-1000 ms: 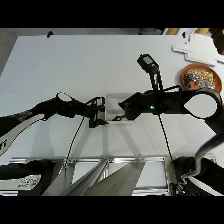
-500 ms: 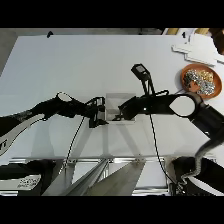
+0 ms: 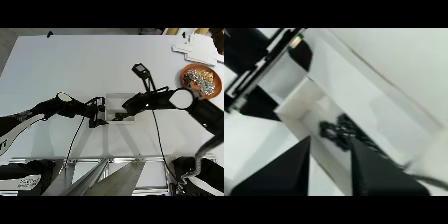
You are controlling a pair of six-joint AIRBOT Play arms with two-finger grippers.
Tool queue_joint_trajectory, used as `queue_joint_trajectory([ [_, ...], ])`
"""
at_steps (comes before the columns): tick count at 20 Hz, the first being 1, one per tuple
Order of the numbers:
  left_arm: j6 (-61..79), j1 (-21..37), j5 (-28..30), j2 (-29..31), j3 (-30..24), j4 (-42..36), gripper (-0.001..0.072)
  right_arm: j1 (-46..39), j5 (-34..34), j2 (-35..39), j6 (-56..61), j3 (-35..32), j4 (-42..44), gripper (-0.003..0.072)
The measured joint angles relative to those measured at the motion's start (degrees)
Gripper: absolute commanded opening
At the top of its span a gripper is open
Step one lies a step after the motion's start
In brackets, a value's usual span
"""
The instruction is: Fold the box and place the chain.
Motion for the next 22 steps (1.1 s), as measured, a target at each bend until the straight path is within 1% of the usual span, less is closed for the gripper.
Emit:
queue_joint_trajectory([
  [3,0.00,0.00,0.00,0.00,0.00,0.02,0.0151,-7.15,6.75,1.90,-14.88,-0.13,-2.14,0.0158],
  [5,0.00,0.00,0.00,0.00,0.00,0.00,0.0151,-11.10,9.11,1.81,-27.41,-0.94,-3.23,0.0164],
  [7,0.00,0.00,0.00,0.00,0.00,0.00,0.0151,-13.60,10.78,0.44,-40.65,-1.90,-3.61,0.0259],
  [8,0.00,0.00,0.00,0.00,0.00,0.00,0.0151,-14.14,11.04,-0.61,-46.14,-2.21,-3.61,0.0281],
  [11,0.00,0.00,0.00,0.00,0.00,0.02,0.0151,-13.86,11.61,-4.48,-60.15,-2.82,-3.41,0.0281],
  [14,0.00,0.00,0.00,0.00,0.00,0.00,0.0151,-12.50,10.91,-8.41,-69.13,-2.99,-2.47,0.0280],
  [17,0.00,0.00,0.00,0.00,0.00,0.00,0.0151,-11.82,10.29,-11.65,-76.15,-3.08,0.48,0.0280],
  [20,0.00,0.00,0.00,0.00,0.00,0.00,0.0151,-11.58,8.74,-13.86,-79.97,-3.08,3.26,0.0281],
  [21,0.00,0.00,0.00,0.00,0.00,0.00,0.0151,-11.54,8.15,-14.29,-80.74,-3.10,3.72,0.0297],
  [22,0.00,0.00,0.00,0.00,0.00,0.00,0.0151,-11.50,7.26,-14.67,-80.98,-3.08,4.17,0.0342],
])
